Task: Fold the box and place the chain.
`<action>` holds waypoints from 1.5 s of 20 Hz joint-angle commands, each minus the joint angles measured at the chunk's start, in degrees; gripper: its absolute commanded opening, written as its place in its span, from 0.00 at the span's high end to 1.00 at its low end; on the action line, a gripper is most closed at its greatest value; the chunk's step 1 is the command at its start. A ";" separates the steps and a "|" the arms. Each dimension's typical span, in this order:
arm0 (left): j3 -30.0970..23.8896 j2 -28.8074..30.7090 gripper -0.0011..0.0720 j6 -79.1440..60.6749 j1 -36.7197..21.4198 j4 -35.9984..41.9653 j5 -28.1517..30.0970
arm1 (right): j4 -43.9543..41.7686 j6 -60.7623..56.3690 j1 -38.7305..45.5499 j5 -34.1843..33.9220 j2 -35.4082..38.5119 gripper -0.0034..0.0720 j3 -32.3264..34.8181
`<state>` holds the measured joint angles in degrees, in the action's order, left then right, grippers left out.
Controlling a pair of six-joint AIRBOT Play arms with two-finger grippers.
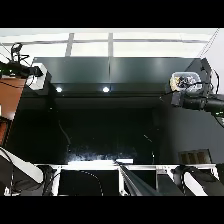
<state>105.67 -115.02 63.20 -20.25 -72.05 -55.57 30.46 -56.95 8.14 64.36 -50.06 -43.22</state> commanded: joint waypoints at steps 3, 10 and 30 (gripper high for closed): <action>16.41 1.49 0.00 2.47 0.50 -5.14 -20.61 | 0.09 -1.38 -0.04 4.63 0.04 0.93 -1.92; -5.90 32.39 0.95 12.79 0.33 -4.68 -26.91 | 17.86 -8.41 -0.04 7.32 0.44 0.93 -18.16; -75.43 87.19 0.95 12.46 13.70 2.56 4.15 | 27.02 -10.12 -2.29 -27.26 13.00 0.93 9.86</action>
<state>30.76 -28.32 75.46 -6.63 -69.82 -51.75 57.39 -67.02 5.82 37.43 -37.17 -33.56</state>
